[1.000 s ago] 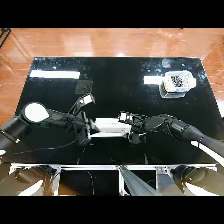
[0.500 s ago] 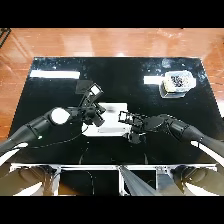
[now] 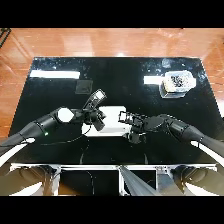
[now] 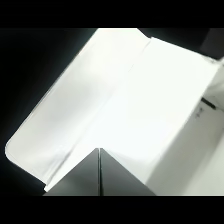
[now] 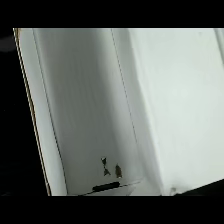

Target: Fold the box and place the chain.

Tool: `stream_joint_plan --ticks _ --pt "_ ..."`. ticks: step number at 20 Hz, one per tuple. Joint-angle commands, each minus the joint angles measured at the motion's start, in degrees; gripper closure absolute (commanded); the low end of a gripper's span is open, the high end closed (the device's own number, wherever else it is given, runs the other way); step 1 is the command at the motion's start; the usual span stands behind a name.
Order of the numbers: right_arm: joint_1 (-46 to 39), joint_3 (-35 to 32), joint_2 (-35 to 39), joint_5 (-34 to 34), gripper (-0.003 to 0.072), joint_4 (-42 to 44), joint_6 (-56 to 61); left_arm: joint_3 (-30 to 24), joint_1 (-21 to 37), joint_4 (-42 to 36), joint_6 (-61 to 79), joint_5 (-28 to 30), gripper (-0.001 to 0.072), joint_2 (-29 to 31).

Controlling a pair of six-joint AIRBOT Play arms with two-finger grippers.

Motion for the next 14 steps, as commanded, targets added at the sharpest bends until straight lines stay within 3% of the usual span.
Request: stream_joint_plan --ticks 1,4,8,9,10,11,14 --pt "0.04 0.0 -0.02 0.02 0.0437 0.04 0.02 2.14 3.67 4.52 -0.09 -8.09 0.0683 2.54" --pt "0.04 0.0 -0.02 0.02 0.0437 0.04 0.02 2.82 10.21 6.29 -0.09 -17.14 0.0684 8.37" --pt "0.04 0.0 -0.02 0.02 0.0437 0.07 0.04 1.7 19.39 7.87 0.44 -36.7 0.0677 13.16" --pt "0.04 0.0 -0.02 0.0 0.0437 0.07 0.04 0.68 20.39 7.89 0.42 -38.6 0.052 13.14" --pt "0.04 0.0 -0.02 -0.02 0.0437 0.07 0.04 -0.61 20.79 7.98 0.42 -38.16 0.021 13.14" --pt "0.04 0.0 -0.02 -0.09 0.0437 0.04 0.04 -1.95 20.81 8.39 0.42 -35.56 0.0084 13.11" --pt "0.04 0.0 -0.02 -1.05 0.0437 0.02 0.04 -3.21 20.63 8.39 12.2 -30.36 0.009 13.09"
